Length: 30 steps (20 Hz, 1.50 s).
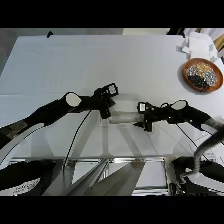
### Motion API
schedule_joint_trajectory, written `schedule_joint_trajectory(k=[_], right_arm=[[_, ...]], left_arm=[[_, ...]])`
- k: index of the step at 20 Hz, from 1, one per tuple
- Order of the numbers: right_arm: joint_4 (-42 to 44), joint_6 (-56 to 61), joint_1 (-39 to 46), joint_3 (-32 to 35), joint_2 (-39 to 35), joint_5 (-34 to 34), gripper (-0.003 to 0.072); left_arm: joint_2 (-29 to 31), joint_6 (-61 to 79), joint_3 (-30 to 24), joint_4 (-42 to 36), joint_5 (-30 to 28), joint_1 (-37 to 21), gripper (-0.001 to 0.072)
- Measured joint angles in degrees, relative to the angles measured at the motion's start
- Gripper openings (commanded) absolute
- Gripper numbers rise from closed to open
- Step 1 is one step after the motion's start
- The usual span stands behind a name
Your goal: Fold the box and place the chain.
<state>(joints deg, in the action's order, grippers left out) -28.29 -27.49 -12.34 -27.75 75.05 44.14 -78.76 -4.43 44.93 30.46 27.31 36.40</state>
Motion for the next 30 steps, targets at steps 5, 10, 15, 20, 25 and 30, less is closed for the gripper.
schedule_joint_trajectory(k=[5,10,15,20,25,30], right_arm=[[0.0,0.0,0.0,0.0,0.0,0.0,0.0401],[0.0,0.0,0.0,0.0,0.0,0.0,0.0401],[0.0,0.0,0.0,0.0,0.0,0.0,0.0401],[0.0,0.0,0.0,0.0,0.0,0.0,0.0401],[0.0,0.0,0.0,0.0,0.0,0.0,0.0401],[-0.1,0.0,0.0,0.0,0.0,0.0,0.0401]], left_arm=[[-1.1,0.3,0.0,0.0,1.5,-0.3,0.0006],[4.7,-1.6,0.0,3.5,3.2,-3.4,0.0006],[11.1,-7.0,0.0,11.7,14.3,-7.5,0.0006],[12.5,-5.1,-2.6,13.0,23.7,-7.7,0.0005],[10.4,1.6,-6.1,7.4,25.0,-6.7,0.0004],[8.6,0.9,-6.9,8.2,23.1,-6.2,0.0003]])
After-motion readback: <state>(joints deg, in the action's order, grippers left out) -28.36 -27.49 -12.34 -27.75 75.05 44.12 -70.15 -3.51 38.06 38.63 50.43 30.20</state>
